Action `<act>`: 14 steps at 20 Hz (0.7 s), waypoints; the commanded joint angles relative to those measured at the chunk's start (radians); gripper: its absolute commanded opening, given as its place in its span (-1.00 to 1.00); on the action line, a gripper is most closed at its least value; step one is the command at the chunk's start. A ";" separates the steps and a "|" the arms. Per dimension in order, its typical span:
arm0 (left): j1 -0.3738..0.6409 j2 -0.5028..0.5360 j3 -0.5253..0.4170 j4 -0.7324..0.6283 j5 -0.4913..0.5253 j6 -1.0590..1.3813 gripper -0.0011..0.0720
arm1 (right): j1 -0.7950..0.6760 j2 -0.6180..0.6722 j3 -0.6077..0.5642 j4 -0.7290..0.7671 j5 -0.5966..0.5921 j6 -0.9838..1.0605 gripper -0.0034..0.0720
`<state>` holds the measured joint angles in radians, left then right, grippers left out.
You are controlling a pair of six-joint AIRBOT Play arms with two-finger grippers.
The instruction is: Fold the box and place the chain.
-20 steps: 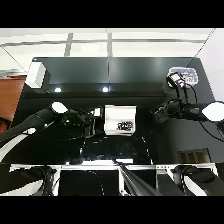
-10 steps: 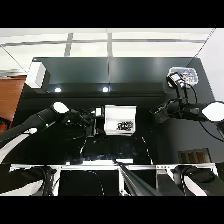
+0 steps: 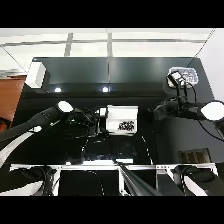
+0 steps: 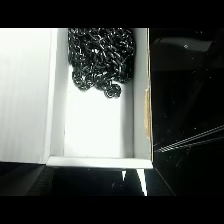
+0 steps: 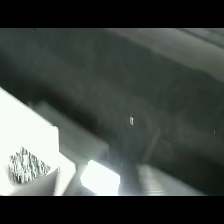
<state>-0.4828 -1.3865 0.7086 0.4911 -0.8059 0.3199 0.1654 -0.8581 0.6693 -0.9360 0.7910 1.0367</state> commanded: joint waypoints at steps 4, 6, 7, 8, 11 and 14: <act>-0.005 -0.005 0.006 -0.002 0.013 -0.013 0.13 | 0.055 -0.233 0.064 0.282 -0.274 0.050 0.93; -0.005 -0.005 0.006 -0.002 0.013 -0.013 0.13 | 0.104 -0.319 0.080 0.282 -0.232 0.004 0.93; -0.005 -0.005 0.006 -0.002 0.013 -0.013 0.13 | 0.124 -0.333 0.080 0.278 -0.199 -0.066 0.93; -0.005 -0.005 0.006 -0.002 0.013 -0.013 0.13 | 0.135 -0.330 0.081 0.277 -0.157 -0.147 0.93; -0.005 -0.005 0.006 -0.002 0.013 -0.013 0.13 | 0.126 -0.285 0.129 0.266 0.052 -0.440 0.93; -0.005 -0.005 0.006 -0.002 0.013 -0.013 0.13 | 0.126 -0.252 0.151 0.228 0.124 -0.587 0.93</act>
<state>-0.4873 -1.3903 0.7139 0.4885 -0.7940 0.3073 0.2863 -1.1271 0.7967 -0.6857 0.8005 0.6510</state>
